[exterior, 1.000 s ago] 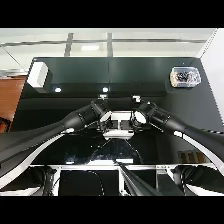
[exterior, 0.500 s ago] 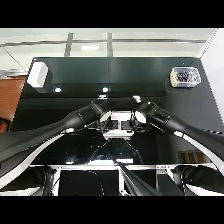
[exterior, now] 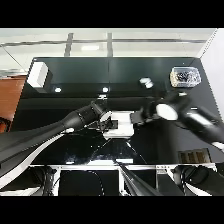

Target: Fold the box and place the chain.

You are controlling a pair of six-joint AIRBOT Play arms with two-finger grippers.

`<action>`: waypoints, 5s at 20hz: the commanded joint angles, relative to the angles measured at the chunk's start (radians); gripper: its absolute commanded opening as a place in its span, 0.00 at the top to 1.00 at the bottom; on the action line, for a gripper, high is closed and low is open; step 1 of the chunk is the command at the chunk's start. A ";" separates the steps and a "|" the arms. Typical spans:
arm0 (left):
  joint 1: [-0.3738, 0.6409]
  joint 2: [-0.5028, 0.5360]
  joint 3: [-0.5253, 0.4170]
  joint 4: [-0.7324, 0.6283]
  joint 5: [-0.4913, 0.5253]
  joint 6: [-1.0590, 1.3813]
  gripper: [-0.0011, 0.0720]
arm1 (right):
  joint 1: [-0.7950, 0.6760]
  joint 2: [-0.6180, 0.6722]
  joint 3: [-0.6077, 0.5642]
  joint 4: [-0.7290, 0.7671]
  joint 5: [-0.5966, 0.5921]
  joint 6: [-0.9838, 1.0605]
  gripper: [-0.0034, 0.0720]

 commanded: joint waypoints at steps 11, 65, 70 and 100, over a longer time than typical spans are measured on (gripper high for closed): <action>-0.001 0.000 0.000 -0.010 0.025 -0.008 0.95 | -0.826 0.002 -0.135 -0.097 -0.362 -0.277 0.13; 0.000 0.000 0.000 -0.018 0.032 -0.007 0.95 | -0.591 0.117 0.597 0.585 0.352 -0.628 0.94; 0.000 0.000 0.000 -0.016 0.032 -0.007 0.95 | -0.426 0.152 0.359 0.706 0.340 -0.695 0.94; 0.000 0.000 0.000 -0.016 0.032 -0.007 0.95 | -0.302 0.137 0.123 0.818 -0.039 -0.686 0.94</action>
